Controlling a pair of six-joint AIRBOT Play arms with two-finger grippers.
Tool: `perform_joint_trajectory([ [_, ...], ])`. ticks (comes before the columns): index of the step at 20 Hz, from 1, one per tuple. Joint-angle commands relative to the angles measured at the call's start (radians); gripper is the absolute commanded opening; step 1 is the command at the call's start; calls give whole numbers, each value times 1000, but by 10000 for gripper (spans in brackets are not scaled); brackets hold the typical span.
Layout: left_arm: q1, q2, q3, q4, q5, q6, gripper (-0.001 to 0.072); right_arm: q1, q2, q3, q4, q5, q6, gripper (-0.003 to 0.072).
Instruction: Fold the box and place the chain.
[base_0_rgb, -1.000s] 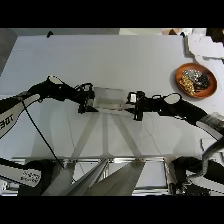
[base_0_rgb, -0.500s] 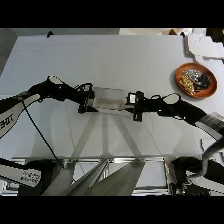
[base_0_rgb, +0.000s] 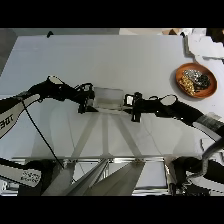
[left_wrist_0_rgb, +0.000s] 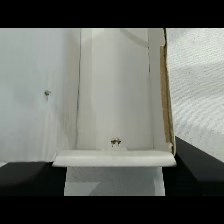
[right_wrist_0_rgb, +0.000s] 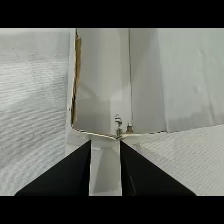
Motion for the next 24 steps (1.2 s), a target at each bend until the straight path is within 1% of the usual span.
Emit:
perform_joint_trajectory([
  [1,0,0,0,0,0,0,339,6,-3,1,21,-42,0,173],
  [3,0,0,0,0,0,0,339,6,-3,1,80,-77,-2,173],
  [5,0,0,0,0,0,0,339,8,-4,1,126,-73,-14,173],
  [12,0,0,0,0,0,0,339,42,-4,1,130,-66,-14,167],
  [13,0,0,0,0,0,0,339,42,-4,1,130,-66,-14,139],
  [14,0,0,0,0,0,0,339,42,-4,1,130,-66,-14,89],
  [16,0,0,0,0,0,0,339,42,-4,1,130,-69,-14,71],
  [17,0,0,0,0,0,0,339,42,-4,1,130,-69,-14,28],
  [18,0,0,0,0,0,0,339,42,-4,1,130,-69,-14,26],
  [22,0,0,0,0,0,0,339,42,-5,1,130,-69,-15,38],
  [23,0,0,0,0,0,0,339,42,-5,1,130,-69,-14,70],
  [24,0,0,0,0,0,0,339,42,-5,1,130,-68,-15,142],
])
